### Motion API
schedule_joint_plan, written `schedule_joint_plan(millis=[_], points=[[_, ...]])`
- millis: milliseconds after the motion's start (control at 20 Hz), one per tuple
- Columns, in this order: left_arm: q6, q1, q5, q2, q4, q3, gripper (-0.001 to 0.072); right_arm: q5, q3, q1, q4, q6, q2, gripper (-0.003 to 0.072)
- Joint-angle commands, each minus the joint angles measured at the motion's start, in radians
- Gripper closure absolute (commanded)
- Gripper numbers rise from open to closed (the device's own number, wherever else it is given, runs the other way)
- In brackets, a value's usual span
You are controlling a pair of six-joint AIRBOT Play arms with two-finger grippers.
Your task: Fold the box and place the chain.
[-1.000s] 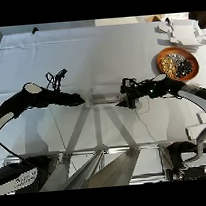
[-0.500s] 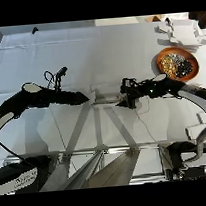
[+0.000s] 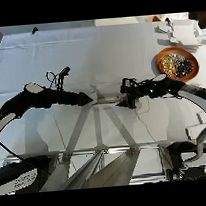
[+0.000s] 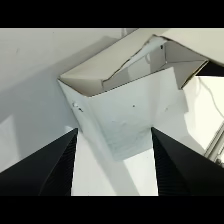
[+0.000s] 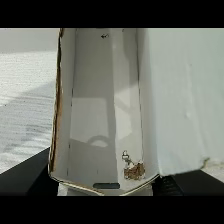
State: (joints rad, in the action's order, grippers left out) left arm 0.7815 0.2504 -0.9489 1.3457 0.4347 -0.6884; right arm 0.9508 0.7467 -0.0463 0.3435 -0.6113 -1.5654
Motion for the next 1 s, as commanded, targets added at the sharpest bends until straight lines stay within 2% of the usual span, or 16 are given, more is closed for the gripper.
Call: schedule_joint_plan(millis=[0,250,300,350,950], points=[[0.000,0.019,0.026,0.000,-0.005,0.000,0.0193,0.000,0.001,0.000,0.000,0.000,0.001,0.0148],[0.005,0.040,0.060,0.000,-0.003,0.000,0.0183,0.000,0.001,0.000,0.000,0.000,0.001,0.0148],[0.005,0.047,0.072,0.000,0.000,0.000,0.0139,0.000,0.001,0.000,0.000,0.000,0.001,0.0148],[0.005,0.055,0.089,0.000,0.001,0.000,0.0131,0.000,0.001,0.000,0.000,0.000,0.001,0.0148],[0.052,0.131,0.239,0.000,0.003,0.000,0.0132,0.000,0.001,0.000,0.000,0.000,0.001,0.0148]])
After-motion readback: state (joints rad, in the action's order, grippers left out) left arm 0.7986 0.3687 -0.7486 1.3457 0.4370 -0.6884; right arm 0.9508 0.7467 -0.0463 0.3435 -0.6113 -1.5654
